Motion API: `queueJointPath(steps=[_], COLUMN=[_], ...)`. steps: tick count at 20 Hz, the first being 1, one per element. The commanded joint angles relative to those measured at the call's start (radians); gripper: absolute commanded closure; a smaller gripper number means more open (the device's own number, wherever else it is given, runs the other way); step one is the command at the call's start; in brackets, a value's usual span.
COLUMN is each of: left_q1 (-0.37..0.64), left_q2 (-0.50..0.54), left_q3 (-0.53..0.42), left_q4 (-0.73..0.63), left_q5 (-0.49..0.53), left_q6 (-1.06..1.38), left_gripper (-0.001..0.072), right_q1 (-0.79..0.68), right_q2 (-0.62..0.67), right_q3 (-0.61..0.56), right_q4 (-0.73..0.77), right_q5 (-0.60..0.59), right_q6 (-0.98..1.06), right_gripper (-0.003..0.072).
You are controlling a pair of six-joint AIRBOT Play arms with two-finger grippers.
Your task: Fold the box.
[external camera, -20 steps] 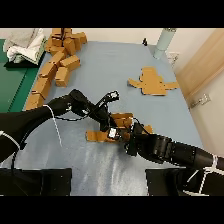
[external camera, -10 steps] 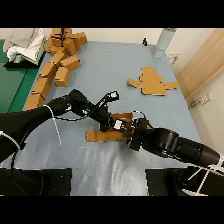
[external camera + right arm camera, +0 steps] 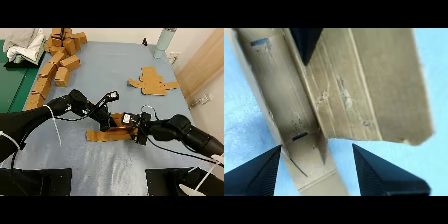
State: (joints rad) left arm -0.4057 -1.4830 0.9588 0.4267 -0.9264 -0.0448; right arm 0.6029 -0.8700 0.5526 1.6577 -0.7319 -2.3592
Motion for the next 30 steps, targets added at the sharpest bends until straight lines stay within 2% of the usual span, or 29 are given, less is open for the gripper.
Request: queueJointPath(steps=[1, 4, 10, 20, 24, 30], left_q1=[0.000, 0.000, 0.000, 0.000, 0.000, 0.000], left_q2=[0.000, 0.000, 0.000, 0.000, 0.000, 0.000], left_q3=[0.000, 0.000, 0.000, 0.000, 0.000, 0.000], left_q4=[0.000, 0.000, 0.000, 0.000, 0.000, 0.000], left_q5=[0.000, 0.000, 0.000, 0.000, 0.000, 0.000], left_q6=[0.000, 0.000, 0.000, 0.000, 0.000, 0.000], left_gripper=[0.0696, 0.0696, 0.0696, 0.0696, 0.0696, 0.0696], right_q1=[-0.159, -0.229, -0.242, -0.242, -0.242, -0.241], right_q2=[-0.043, -0.131, -0.283, -0.289, -0.288, -0.284], right_q3=[0.001, 0.007, 0.030, 0.030, 0.030, 0.030], right_q4=[0.375, 0.528, 0.562, 0.553, 0.485, 0.497], right_q5=[-0.017, -0.065, -0.149, -0.164, -0.166, -0.155], right_q6=[-0.435, -0.611, -0.642, -0.622, -0.622, -0.623], right_gripper=[-0.0033, -0.0033, -0.0033, -0.0031, -0.0027, -0.0028])
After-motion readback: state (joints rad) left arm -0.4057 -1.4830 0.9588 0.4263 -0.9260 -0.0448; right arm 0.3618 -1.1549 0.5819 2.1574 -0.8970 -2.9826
